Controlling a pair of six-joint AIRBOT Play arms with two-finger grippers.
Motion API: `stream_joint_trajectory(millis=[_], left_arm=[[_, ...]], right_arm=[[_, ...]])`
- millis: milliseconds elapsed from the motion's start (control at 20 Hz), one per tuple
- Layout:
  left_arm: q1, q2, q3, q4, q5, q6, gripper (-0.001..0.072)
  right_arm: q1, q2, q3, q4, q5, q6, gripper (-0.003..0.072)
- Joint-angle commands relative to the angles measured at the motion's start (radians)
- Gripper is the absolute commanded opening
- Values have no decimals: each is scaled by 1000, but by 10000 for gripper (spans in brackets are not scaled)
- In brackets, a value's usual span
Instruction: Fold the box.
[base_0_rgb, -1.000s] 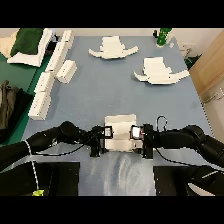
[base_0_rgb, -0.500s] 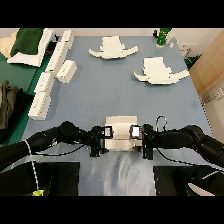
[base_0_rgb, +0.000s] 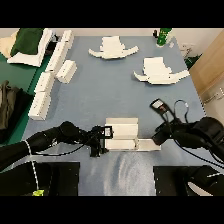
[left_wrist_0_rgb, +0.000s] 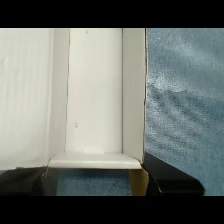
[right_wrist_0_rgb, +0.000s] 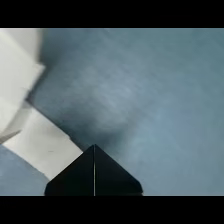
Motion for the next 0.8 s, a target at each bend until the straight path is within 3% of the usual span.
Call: stream_joint_trajectory(millis=[0, 100, 350, 750], left_arm=[[1, -1, 0, 0, 0, 1, 465], [1, -1, 0, 0, 0, 1, 465], [1, -1, 0, 0, 0, 1, 465], [1, -1, 0, 0, 0, 1, 465]], right_arm=[[-138, -5, 22, -147, -166, 364, 4], [-272, -66, 6, -21, -157, 302, 4], [-539, -228, -35, 506, -109, -55, 3], [-603, -288, -35, 748, -208, -211, 2]])
